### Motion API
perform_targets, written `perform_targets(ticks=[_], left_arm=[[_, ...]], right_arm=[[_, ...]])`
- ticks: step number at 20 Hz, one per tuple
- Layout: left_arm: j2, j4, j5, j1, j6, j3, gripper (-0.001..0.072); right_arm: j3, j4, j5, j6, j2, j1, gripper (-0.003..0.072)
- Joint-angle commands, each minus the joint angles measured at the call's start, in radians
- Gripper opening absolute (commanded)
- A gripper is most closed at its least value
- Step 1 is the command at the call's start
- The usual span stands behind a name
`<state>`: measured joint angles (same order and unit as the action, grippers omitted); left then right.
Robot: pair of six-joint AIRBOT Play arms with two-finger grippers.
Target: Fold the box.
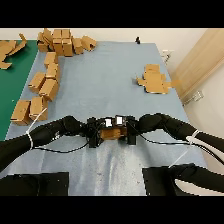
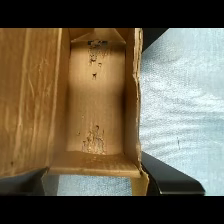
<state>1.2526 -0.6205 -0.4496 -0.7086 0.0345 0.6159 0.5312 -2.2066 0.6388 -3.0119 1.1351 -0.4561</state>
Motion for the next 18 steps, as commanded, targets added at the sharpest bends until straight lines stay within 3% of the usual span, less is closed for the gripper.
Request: perform_targets(ticks=[1,4,5,6,7,18], left_arm=[[0.0,-0.001,-0.003,-0.001,0.001,-0.001,0.0525],[0.0,-0.001,-0.003,-0.001,0.001,-0.001,0.0525],[0.0,-0.001,-0.003,-0.001,0.001,-0.001,0.0525],[0.0,-0.001,-0.003,-0.001,0.001,-0.001,0.0525],[0.0,-0.001,-0.003,-0.001,0.001,-0.001,0.0525],[0.0,-0.001,-0.003,-0.001,0.001,-0.001,0.0525]], right_arm=[[0.002,0.0,0.079,0.001,0.0,0.0,0.0557],[0.001,0.016,0.22,0.001,-0.008,0.001,0.0561],[0.002,0.027,0.223,0.001,-0.008,0.001,0.0594],[0.005,0.029,0.224,0.005,-0.009,0.002,0.0693],[0.013,0.034,0.246,0.022,-0.009,0.004,0.0714],[0.068,0.083,0.278,0.058,-0.008,0.021,0.0714]])
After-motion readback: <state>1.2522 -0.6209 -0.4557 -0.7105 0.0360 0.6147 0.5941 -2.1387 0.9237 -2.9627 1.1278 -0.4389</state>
